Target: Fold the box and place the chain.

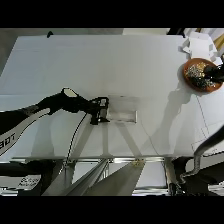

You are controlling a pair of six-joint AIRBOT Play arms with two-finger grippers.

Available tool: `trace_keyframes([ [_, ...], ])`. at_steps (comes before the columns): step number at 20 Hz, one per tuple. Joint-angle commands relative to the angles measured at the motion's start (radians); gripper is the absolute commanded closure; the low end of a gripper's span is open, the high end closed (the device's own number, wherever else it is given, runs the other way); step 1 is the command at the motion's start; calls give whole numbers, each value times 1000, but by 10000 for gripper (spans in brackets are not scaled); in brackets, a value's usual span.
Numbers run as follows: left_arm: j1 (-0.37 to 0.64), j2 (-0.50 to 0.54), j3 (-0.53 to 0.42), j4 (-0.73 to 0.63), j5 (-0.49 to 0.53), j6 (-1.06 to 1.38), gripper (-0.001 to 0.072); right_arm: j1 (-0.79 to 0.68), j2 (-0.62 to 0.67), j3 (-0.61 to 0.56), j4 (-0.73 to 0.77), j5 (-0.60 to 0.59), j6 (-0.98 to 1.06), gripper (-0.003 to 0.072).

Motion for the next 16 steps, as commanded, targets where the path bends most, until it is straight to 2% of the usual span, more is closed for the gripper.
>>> trace_keyframes([
  [1, 1, 1, 0, 0, 0, 0, 556, -3, -37, 5, 60, -53, 0, 421],
  [3, 1, 1, 0, 0, 0, 0, 556, -4, -51, 5, 60, -61, 0, 430],
  [5, 1, 1, 0, 0, 0, 0, 556, -3, -74, 5, 60, -53, 0, 487],
  [6, 1, 1, 0, 0, 0, 0, 556, -3, -82, 5, 61, -46, -2, 529],
  [7, 1, 1, 0, 0, 0, 0, 556, -3, -84, 5, 66, -45, -20, 621],
  [8, 1, 1, 0, 0, 0, 0, 556, -3, -81, 5, 87, -50, -58, 669],
  [12, 1, 1, 0, 0, 0, 0, 556, -3, -20, 5, 119, -35, -112, 669],
  [16, 1, 1, 0, 0, 0, 0, 556, -3, 128, 5, 138, 55, -186, 669],
])
